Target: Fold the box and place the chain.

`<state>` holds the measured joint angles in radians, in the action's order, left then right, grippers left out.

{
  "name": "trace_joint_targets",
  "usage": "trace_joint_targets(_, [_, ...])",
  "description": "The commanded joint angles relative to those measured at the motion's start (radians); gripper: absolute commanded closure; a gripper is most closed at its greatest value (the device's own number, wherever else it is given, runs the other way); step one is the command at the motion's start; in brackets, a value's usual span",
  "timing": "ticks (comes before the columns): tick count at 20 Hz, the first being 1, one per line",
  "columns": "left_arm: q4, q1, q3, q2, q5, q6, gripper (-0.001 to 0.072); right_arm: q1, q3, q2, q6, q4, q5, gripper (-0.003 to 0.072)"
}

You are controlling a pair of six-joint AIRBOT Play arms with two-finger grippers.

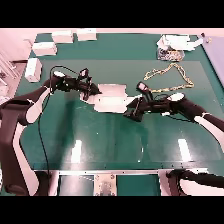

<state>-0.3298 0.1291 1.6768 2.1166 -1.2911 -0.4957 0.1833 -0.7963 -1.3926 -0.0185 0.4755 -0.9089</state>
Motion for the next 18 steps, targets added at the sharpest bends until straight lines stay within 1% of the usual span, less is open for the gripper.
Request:
trace_joint_targets(1, [0.0, 0.0, 0.0, 0.001, 0.0, -0.001, 0.0688, 0.096, 0.004, 0.001, -0.114, 0.098, 0.139, 0.0041])
trace_joint_targets(3, [0.0, 0.0, 0.0, 0.001, 0.0, -0.001, 0.0688, 0.134, 0.004, 0.001, -0.117, 0.192, 0.217, 0.0042])
trace_joint_targets(4, [0.0, 0.0, 0.0, 0.001, 0.0, -0.001, 0.0688, 0.15, 0.004, 0.001, -0.118, 0.211, 0.254, 0.0042])
trace_joint_targets(7, [0.0, 0.0, 0.0, 0.001, 0.0, -0.001, 0.0688, 0.171, 0.004, 0.001, -0.117, 0.21, 0.354, 0.0042])
trace_joint_targets(10, [0.0, 0.0, 0.0, 0.001, 0.0, -0.001, 0.0688, 0.183, 0.004, 0.001, -0.117, 0.206, 0.428, 0.0042])
trace_joint_targets(12, [0.0, 0.0, 0.0, 0.001, 0.0, -0.001, 0.0688, 0.185, 0.004, 0.001, -0.117, 0.206, 0.456, 0.0042])
trace_joint_targets(18, [0.0, 0.0, 0.0, 0.001, 0.0, -0.001, 0.0688, 0.196, 0.004, -0.018, -0.117, 0.191, 0.457, 0.0042])
